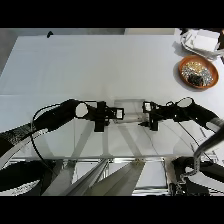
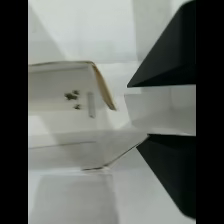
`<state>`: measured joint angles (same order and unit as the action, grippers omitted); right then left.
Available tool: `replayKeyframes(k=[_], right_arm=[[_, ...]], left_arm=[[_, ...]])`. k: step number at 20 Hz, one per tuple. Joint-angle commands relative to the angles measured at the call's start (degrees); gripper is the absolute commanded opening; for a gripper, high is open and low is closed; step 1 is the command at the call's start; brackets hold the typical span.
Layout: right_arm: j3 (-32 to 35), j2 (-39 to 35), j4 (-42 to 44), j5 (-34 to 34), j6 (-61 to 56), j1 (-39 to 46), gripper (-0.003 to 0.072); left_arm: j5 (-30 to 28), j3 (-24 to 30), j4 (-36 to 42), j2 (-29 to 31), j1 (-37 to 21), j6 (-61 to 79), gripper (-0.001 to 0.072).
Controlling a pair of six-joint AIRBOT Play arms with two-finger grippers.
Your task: Fold the box and place the chain.
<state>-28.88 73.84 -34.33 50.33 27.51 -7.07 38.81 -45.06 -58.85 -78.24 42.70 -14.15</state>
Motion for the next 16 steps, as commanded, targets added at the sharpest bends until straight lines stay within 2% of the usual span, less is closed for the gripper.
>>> replayKeyframes(k=[1,4,8,9,11,16], right_arm=[[0.0,0.0,0.0,0.0,0.0,0.0,0.0321],[0.0,0.0,0.0,0.0,0.0,0.0,0.0321],[0.0,0.0,0.0,0.0,0.0,0.0,0.0321],[0.0,0.0,0.0,0.0,0.0,0.0,0.0321],[0.0,0.0,0.0,0.0,0.0,0.0,0.0321],[0.0,0.0,0.0,0.0,0.0,0.0,0.0321]], left_arm=[[0.0,0.0,4.6,-0.3,1.3,5.0,0.0188],[-1.4,0.0,7.7,-0.9,2.0,5.6,0.0188],[-6.5,0.0,7.8,-2.1,2.1,5.6,0.0188],[-7.5,0.0,7.9,-2.2,2.1,5.6,0.0177],[-7.9,0.0,7.9,-2.4,2.1,5.6,0.0042],[-7.9,0.0,12.9,-2.4,2.1,5.6,0.0029]])
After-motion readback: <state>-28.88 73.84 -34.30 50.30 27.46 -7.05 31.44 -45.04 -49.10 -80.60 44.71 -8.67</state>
